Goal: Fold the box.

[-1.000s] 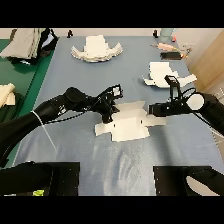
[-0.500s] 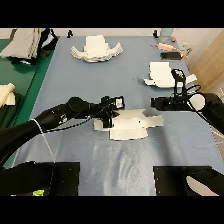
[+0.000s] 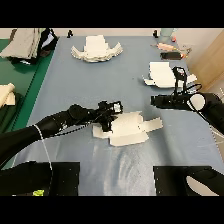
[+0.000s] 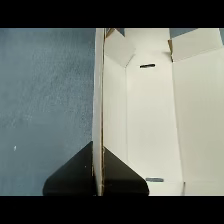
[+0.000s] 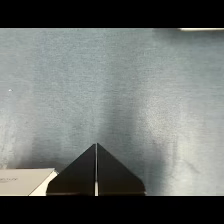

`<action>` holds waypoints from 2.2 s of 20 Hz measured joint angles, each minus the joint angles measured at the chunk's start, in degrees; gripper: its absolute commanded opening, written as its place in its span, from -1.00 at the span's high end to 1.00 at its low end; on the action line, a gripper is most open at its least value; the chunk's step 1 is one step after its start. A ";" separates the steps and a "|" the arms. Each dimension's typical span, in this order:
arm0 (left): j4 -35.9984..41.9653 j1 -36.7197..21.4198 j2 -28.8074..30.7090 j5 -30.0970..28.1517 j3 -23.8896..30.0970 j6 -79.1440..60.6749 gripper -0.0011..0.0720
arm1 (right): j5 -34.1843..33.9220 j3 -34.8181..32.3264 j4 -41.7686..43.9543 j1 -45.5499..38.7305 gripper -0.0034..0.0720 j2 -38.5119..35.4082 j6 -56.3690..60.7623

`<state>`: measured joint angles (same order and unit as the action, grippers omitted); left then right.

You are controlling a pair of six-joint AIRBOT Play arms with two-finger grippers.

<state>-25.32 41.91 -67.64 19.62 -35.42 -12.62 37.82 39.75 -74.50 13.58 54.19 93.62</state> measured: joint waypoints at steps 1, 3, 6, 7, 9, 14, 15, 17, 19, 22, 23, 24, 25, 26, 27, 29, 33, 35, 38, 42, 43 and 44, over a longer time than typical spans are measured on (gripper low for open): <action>-0.59 0.33 0.31 1.44 0.15 0.09 0.94 | -0.15 0.00 0.00 -0.02 0.90 -0.04 0.00; -0.20 0.57 1.29 1.75 0.09 0.07 0.93 | -0.22 0.00 0.00 -0.02 0.90 -0.17 0.00; -0.26 0.83 1.97 4.87 0.13 0.00 0.93 | -0.31 0.00 0.02 -0.02 0.90 -0.28 0.00; -0.35 0.85 2.16 4.70 0.02 0.00 0.93 | -0.33 0.00 0.02 -0.02 0.90 -0.28 0.00; -0.33 0.92 2.78 3.74 -0.52 -0.55 0.93 | -0.37 0.00 0.04 0.00 0.90 -0.33 0.00; -0.52 1.03 5.97 1.01 -2.93 -5.20 0.94 | -0.44 0.00 0.07 0.00 0.90 -0.31 0.00; -1.05 1.03 6.23 0.81 -3.13 -5.86 0.94 | -0.52 0.00 0.09 0.00 0.90 -0.31 0.00; -1.36 1.03 6.21 0.39 -3.32 -6.64 0.94 | -0.90 0.00 0.11 -0.02 0.90 -0.31 0.00; -1.60 1.81 5.88 -0.81 -3.08 -7.06 0.94 | -1.25 0.00 0.31 0.00 0.90 -0.31 0.02; -1.73 4.74 5.62 -4.15 -2.03 -7.39 0.94 | -1.42 0.00 0.31 -0.02 0.90 -0.31 0.02; -1.75 5.84 5.57 -4.98 -1.53 -7.39 0.94 | -1.42 0.00 0.31 -0.02 0.90 -0.31 0.02; -1.68 6.84 5.57 -5.46 -1.05 -7.32 0.94 | -1.49 0.00 0.33 0.00 0.90 -0.31 0.02; -1.64 7.67 5.55 -6.03 -0.52 -6.99 0.94 | -1.46 0.00 0.33 -0.02 0.90 -0.31 0.00; -1.60 8.46 5.53 -6.45 0.04 -6.43 0.94 | -1.53 0.00 0.31 -0.02 0.90 -0.33 0.02; -1.57 9.01 5.53 -6.62 0.48 -5.92 0.94 | -1.62 0.00 0.33 -0.02 0.90 -0.31 0.02; -1.49 9.77 5.53 -6.80 1.20 -5.01 0.94 | -1.64 0.00 0.35 0.00 0.90 -0.31 0.02; -1.44 10.27 5.53 -6.58 1.86 -2.10 0.94 | -1.64 0.00 0.70 -0.02 0.90 -0.31 0.02; -1.42 9.84 5.53 -5.97 2.01 0.00 0.94 | -1.64 0.00 0.98 -0.02 0.90 -0.31 0.02; -1.49 6.47 5.53 -2.49 1.60 3.54 0.94 | -1.60 0.00 1.16 -0.02 0.90 -0.31 0.00; -2.05 0.46 5.51 6.49 -0.66 7.34 0.94 | -1.49 0.00 1.31 0.00 0.90 -0.31 0.00; -2.23 -0.63 5.49 8.55 -1.16 7.85 0.94 | -1.49 0.00 1.33 -0.02 0.90 -0.31 0.02; -2.71 -1.42 5.38 9.97 -1.57 8.28 0.94 | -1.49 0.00 1.33 0.00 0.90 -0.31 0.00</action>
<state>-28.03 40.49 -62.26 29.58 -36.99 -4.34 36.34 39.75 -73.17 13.58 53.89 93.62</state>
